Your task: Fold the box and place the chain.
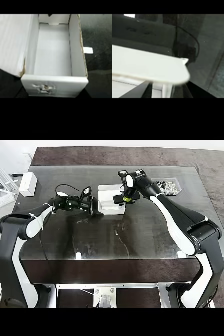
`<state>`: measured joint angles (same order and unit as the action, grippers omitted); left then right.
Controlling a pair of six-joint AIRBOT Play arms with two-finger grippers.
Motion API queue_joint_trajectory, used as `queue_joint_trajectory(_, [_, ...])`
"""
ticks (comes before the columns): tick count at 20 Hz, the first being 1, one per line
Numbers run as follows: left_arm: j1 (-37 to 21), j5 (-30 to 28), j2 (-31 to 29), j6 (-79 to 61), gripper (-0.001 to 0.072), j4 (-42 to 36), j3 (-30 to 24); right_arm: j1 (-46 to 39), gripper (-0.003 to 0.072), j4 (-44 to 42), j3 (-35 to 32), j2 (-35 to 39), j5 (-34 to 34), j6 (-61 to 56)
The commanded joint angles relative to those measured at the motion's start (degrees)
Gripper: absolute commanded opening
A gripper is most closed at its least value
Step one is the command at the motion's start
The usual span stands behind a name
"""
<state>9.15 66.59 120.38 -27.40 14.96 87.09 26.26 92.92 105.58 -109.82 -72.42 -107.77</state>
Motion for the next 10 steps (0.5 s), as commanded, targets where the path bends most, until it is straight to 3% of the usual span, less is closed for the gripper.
queue_joint_trajectory(1, [0.0, 0.0, 0.0, 0.0, 0.0522, 0.0, 0.0, 0.0, 0.0452, 0.8, 0.0, 2.6, 0.0, 0.4])
queue_joint_trajectory(6, [0.0, 0.1, 0.0, 0.0, 0.0522, 0.1, 0.0, 0.0, 0.0452, 2.6, 0.0, 10.7, 5.0, 6.3])
queue_joint_trajectory(10, [0.0, 0.1, 0.0, 0.4, 0.0522, 0.1, 0.0, -1.9, 0.0451, 20.1, -0.3, 12.9, 6.2, 8.0])
